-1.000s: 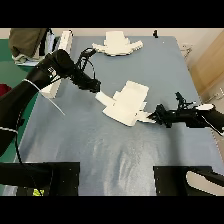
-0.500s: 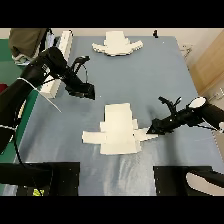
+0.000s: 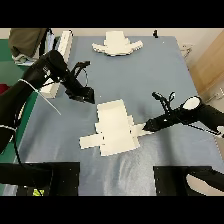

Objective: Fold the box.

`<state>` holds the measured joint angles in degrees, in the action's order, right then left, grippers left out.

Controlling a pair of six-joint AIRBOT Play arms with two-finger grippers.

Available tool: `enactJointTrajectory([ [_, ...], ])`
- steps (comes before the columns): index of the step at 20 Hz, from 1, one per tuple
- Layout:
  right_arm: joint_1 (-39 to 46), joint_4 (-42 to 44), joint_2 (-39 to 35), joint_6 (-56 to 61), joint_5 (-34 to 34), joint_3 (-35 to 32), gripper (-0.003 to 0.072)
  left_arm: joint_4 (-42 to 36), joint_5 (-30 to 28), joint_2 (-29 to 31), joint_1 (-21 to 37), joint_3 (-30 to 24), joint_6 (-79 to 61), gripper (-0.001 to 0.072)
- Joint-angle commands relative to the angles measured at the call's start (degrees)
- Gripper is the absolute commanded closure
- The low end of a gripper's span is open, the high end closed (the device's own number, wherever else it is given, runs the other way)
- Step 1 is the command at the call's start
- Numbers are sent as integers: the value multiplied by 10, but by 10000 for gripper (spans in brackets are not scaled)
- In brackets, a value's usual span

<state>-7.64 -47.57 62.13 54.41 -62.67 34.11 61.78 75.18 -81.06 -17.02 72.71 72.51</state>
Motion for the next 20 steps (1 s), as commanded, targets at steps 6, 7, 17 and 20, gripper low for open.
enactJointTrajectory([
  [6, -3, 27, -46, -19, 28, -13, 687, -209, -66, -13, 6, -111, -147, 69],
  [7, -3, 29, -46, -18, 28, -13, 687, -230, -73, -25, 6, -110, -166, 69],
  [17, -3, 24, -46, -17, 10, -13, 687, -364, -11, -104, 9, -101, -357, 306],
  [20, -3, 19, -46, -14, 10, -13, 687, -358, -10, -104, 19, -97, -356, 305],
])
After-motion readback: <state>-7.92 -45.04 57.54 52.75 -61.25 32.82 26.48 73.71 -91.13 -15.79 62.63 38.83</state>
